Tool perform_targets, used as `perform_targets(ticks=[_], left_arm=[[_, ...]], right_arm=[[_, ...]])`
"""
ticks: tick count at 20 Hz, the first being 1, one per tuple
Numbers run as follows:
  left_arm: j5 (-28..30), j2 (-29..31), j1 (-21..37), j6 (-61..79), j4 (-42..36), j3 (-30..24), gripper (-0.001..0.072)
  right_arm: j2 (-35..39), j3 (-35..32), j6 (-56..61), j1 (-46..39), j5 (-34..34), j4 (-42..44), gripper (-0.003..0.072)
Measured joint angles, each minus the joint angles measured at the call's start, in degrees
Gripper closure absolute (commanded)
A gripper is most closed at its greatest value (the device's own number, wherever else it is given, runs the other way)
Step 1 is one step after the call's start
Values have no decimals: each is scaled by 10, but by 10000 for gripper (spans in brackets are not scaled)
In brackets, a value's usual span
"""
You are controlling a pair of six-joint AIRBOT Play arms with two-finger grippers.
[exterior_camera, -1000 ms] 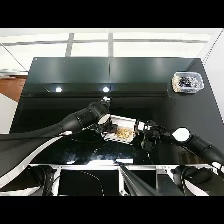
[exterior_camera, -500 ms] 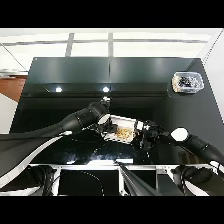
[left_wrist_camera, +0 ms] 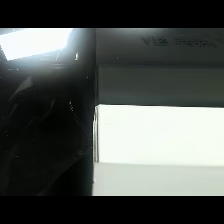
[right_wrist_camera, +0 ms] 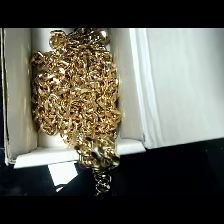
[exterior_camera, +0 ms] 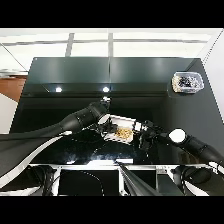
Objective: Fold the box and place the chain.
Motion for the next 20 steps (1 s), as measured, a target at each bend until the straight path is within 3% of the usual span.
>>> perform_targets(ticks=[7,13,20], left_arm=[[-1,0,0,0,0,0,677],[-3,0,0,0,0,0,677],[10,0,0,0,0,0,678]], right_arm=[[59,5,133,-18,23,-63,638],[150,96,294,-68,202,-149,638],[161,151,380,-79,247,-31,634]])
